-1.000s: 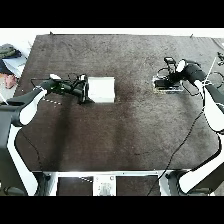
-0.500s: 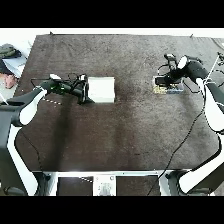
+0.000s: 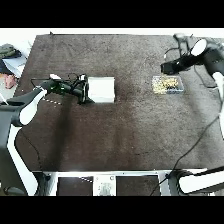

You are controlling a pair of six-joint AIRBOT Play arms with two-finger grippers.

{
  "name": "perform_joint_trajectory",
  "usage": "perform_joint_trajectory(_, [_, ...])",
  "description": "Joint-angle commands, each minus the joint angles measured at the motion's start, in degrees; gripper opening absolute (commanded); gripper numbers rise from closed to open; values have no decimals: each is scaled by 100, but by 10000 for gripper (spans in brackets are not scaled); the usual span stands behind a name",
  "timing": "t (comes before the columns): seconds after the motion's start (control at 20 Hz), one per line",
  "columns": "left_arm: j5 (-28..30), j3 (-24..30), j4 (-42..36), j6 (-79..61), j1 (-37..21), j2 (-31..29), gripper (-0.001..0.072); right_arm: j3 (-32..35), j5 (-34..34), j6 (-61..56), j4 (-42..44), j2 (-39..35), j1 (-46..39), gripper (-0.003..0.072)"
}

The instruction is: Fold the box and place the chain.

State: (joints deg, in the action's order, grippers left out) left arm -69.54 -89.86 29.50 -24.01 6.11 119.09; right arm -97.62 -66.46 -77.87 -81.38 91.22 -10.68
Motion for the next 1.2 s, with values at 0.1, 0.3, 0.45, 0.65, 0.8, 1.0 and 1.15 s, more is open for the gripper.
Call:
perform_joint_trajectory(0.1, [2, 2, 2, -2, -2, 2, 467, -4, 245, 138, 133, -1473, 546, -12])
perform_joint_trajectory(0.3, [2, 2, 2, 0, -2, 2, 467, -7, 1099, 142, 173, -2155, 1279, -12])
perform_joint_trajectory(0.45, [0, 2, 2, -2, -2, 2, 467, -15, 1519, 140, 173, -2251, 1878, -13])
perform_joint_trajectory(0.65, [2, 2, 2, 0, -2, 2, 467, -11, 2055, 140, 170, -2170, 2669, -13])
perform_joint_trajectory(0.8, [0, 2, 2, 0, -2, 2, 467, -11, 2282, 140, 173, -1926, 3067, -13])
perform_joint_trajectory(1.0, [2, 2, 2, 0, -2, 2, 467, -9, 2566, 136, 216, -1399, 3497, -13])
perform_joint_trajectory(1.15, [2, 2, 2, 0, -2, 2, 467, -7, 2568, 109, 219, -955, 3729, -13])
